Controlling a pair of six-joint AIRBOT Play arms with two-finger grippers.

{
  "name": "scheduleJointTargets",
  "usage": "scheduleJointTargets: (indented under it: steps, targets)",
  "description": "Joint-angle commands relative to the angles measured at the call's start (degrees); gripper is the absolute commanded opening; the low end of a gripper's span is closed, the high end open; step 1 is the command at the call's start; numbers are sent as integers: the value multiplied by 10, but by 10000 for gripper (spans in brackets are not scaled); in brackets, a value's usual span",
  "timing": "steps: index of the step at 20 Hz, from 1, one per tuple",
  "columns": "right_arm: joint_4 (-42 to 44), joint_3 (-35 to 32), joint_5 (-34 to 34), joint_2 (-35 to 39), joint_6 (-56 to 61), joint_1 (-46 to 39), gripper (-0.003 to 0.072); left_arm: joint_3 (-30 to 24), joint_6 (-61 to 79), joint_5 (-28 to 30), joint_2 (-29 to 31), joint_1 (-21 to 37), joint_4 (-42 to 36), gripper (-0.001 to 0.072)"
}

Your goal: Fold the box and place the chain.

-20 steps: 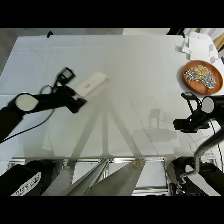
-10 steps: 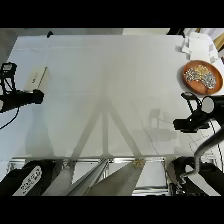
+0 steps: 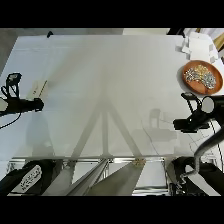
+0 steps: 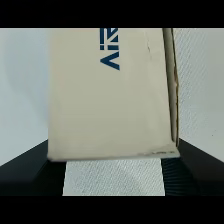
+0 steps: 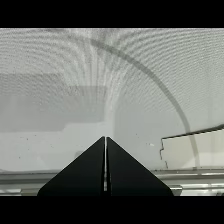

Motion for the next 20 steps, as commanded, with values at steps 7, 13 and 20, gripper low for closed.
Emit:
scheduleJointTargets:
  steps: [7,13,20]
  targets:
    - [0,0,0,0,0,0,17,-3,-2,-38,-32,1,9,542]
    - [0,0,0,0,0,0,17,-3,-4,-28,23,0,9,701]
    - [0,0,0,0,0,0,17,-3,-4,-97,177,0,-7,700]
